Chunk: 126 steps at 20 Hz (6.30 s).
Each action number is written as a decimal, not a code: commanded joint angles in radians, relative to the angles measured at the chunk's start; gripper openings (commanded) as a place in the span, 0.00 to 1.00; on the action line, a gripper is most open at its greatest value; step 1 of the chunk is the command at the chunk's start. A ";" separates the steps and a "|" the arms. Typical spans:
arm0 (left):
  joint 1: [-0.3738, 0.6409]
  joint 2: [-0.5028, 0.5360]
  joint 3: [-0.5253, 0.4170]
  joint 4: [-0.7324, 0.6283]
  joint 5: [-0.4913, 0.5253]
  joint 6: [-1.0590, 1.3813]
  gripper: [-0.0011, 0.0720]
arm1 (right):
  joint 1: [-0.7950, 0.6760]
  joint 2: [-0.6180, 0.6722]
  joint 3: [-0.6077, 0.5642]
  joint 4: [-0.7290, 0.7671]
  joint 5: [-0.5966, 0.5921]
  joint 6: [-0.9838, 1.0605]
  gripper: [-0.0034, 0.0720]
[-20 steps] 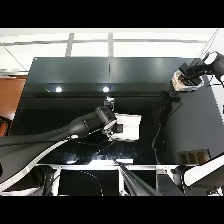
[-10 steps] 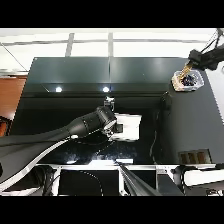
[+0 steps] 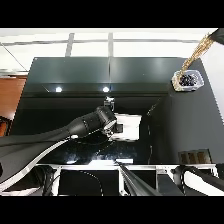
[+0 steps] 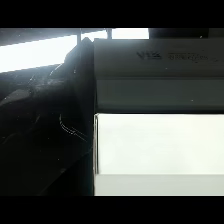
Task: Fold the box and place the chain.
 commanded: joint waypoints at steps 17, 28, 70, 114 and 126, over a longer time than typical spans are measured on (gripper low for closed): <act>0.000 -0.002 0.000 0.000 0.001 0.000 0.06 | 0.339 0.390 -0.484 0.179 0.188 -0.146 0.06; 0.000 -0.002 0.000 0.000 0.002 0.000 0.06 | 0.343 0.390 -0.748 0.449 0.237 -0.272 0.06; 0.000 -0.002 0.000 0.000 0.003 0.000 0.06 | 0.541 0.170 -1.268 0.157 -0.478 -1.362 1.00; 0.000 -0.002 0.000 0.000 0.003 0.000 0.06 | 0.319 0.403 -0.910 0.587 0.141 -0.689 0.06; 0.000 -0.002 0.000 0.000 0.003 0.000 0.06 | 0.387 0.393 -0.954 0.561 0.008 -0.602 0.06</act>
